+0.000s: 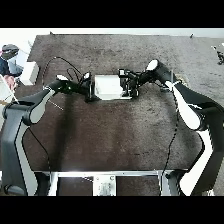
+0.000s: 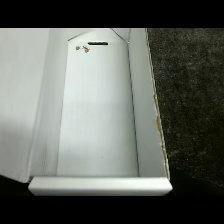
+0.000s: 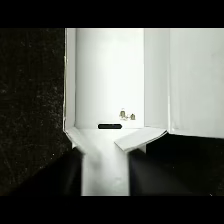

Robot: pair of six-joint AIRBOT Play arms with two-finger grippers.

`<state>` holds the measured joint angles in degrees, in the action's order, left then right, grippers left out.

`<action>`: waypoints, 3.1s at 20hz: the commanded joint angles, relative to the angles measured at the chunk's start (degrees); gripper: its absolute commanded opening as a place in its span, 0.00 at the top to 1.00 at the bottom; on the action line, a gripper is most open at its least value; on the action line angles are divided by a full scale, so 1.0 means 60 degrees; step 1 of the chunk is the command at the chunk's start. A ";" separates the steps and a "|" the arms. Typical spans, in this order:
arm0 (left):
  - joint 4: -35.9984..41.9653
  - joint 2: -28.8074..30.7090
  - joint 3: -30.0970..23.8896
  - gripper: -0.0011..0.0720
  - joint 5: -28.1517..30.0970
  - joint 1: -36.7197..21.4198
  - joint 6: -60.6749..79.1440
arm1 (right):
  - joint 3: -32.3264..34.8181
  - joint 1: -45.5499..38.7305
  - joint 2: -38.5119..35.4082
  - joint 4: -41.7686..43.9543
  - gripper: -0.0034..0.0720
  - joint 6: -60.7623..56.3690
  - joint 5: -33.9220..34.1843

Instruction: Fold the box and place the chain.

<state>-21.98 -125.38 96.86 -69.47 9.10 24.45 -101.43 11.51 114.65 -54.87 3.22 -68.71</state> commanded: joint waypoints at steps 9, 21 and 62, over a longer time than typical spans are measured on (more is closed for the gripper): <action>-0.0004 -0.0007 0.0007 0.59 -0.0011 0.0004 0.0000 | 0.0044 0.0477 0.0124 0.0561 0.60 -0.0007 0.0678; -0.0004 -0.0007 0.0007 0.59 -0.0015 0.0004 0.0000 | 0.0051 0.0499 0.0284 0.0780 0.23 -0.0007 0.0594; -0.0004 -0.0007 0.0007 0.59 -0.0022 0.0004 -0.0004 | 0.0036 -0.1647 0.0597 0.3417 0.59 -1.0102 -0.1574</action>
<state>-22.00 -125.40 96.86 -69.58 9.17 24.43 -101.10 1.08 118.30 -38.52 -57.60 -78.08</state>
